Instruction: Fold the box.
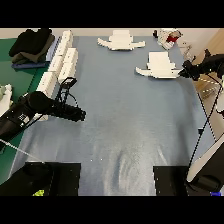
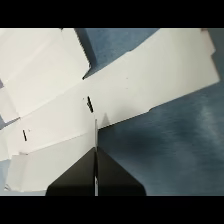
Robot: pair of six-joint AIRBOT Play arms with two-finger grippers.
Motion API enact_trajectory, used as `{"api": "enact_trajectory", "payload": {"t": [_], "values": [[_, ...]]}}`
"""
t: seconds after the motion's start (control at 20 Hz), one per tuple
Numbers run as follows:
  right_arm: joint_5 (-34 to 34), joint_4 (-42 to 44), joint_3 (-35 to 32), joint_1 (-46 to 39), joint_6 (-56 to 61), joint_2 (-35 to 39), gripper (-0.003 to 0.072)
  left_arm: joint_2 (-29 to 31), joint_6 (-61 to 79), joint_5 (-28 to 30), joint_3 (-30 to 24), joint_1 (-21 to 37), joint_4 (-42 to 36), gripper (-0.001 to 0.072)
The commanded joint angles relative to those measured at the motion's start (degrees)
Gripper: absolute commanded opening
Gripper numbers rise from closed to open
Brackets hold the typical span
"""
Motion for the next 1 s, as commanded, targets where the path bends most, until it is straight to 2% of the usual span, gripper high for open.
{"api": "enact_trajectory", "payload": {"t": [0.0, 0.1, 0.25, 0.6, 0.75, 0.85, 0.9, 0.95], "values": [[-6.7, 1.8, 0.1, 0.1, -1.7, 1.6, -0.0002, 0.0, 0.0, 0.0, 0.0, 0.0, 0.0, 0.0014], [-9.1, 1.8, -2.4, 0.5, -3.6, 4.8, -0.0004, 0.0, 0.0, 0.0, 0.0, 0.0, 0.0, 0.0015], [-9.7, 0.9, -13.0, 1.0, -5.9, 12.4, -0.0004, 0.0, 0.0, 0.0, 0.0, 0.0, 0.0, 0.0015], [-9.5, 0.5, -48.8, 2.4, -11.8, 36.1, -0.0004, 0.0, 0.0, 0.0, 0.0, 0.0, 0.0, 0.0015], [-5.5, 0.4, -64.8, 2.5, -12.5, 48.3, -0.0004, 0.0, 0.0, 0.0, 0.0, 0.0, 0.0, 0.0014], [-2.3, 0.3, -72.6, 2.5, -12.9, 54.6, 0.0004, 0.0, 0.0, 0.0, 0.0, 0.0, 0.0, 0.0014], [-1.8, 0.3, -74.9, 2.5, -12.9, 56.3, 0.0030, 0.0, 0.0, 0.0, 0.0, 0.0, 0.0, 0.0015], [-1.9, 0.0, -76.5, 2.5, -12.9, 57.2, 0.0200, 0.0, 0.0, 0.0, 0.0, 0.0, 0.0, 0.0015]]}}
